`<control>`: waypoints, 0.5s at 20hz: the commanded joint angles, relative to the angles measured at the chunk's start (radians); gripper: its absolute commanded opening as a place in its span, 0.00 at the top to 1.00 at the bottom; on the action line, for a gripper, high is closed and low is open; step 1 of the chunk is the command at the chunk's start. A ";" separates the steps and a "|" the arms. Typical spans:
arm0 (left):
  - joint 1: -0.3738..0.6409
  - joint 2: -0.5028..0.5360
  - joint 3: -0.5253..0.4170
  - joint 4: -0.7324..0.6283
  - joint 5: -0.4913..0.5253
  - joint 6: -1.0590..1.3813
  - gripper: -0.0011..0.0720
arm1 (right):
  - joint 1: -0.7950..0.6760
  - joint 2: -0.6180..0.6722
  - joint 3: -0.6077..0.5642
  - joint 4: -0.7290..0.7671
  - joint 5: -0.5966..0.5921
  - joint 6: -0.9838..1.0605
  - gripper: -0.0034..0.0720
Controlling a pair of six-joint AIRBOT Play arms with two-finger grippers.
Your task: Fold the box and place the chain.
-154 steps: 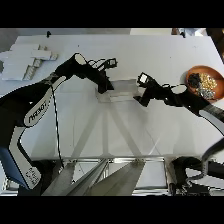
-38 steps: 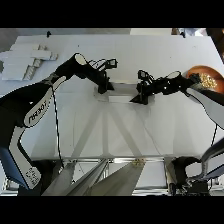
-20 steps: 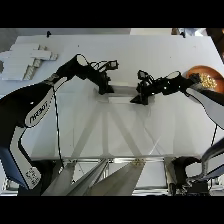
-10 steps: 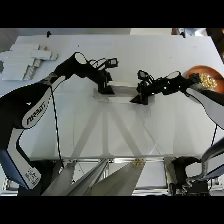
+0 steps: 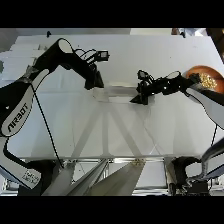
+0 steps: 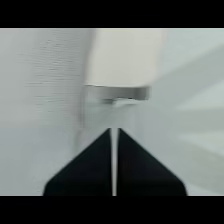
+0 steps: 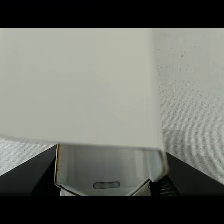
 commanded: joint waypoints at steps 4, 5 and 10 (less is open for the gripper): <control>-0.038 0.016 -0.094 -0.250 -0.092 0.050 0.98 | 0.000 0.001 0.000 0.000 0.000 0.000 0.51; -0.056 0.016 -0.113 -0.279 -0.029 0.096 0.98 | 0.000 0.001 0.000 0.000 0.000 0.000 0.51; -0.108 0.001 -0.129 -0.343 0.455 0.142 0.97 | 0.000 0.001 0.000 0.000 0.000 0.000 0.51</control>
